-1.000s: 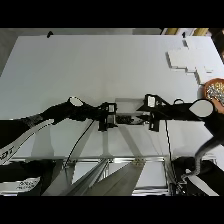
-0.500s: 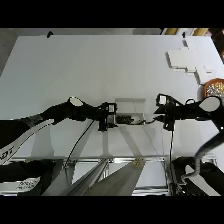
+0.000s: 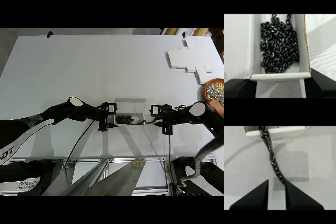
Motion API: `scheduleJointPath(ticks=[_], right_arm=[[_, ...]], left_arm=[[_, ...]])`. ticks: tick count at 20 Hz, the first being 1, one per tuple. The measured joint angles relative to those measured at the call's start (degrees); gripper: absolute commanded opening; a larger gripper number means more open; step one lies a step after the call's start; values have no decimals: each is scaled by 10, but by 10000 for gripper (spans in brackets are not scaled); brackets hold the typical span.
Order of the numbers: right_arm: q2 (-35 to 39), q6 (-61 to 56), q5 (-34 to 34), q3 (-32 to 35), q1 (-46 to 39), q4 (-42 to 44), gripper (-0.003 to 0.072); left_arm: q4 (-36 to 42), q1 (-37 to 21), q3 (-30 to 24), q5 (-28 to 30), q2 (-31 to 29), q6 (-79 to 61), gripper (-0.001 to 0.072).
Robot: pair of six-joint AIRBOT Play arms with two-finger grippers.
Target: Fold the box and place the chain.
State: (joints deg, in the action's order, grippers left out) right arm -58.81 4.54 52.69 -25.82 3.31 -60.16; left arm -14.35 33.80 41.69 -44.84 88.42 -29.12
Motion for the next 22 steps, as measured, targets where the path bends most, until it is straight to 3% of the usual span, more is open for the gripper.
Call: scheduleJointPath(ticks=[13, 14, 16, 22], right_arm=[[-32, 13, -63, 2, 1, 14, 155], [-33, 14, -64, 2, 1, 16, 139], [-33, 16, -66, 2, 1, 18, 21], [-22, 13, -33, 2, 1, 0, 20]], left_arm=[[0, 0, 0, 0, 0, 0, 135], [0, 0, 0, 0, 0, 0, 135], [0, 0, 0, 0, 0, 0, 135], [0, 0, 0, 0, 0, 0, 135]])
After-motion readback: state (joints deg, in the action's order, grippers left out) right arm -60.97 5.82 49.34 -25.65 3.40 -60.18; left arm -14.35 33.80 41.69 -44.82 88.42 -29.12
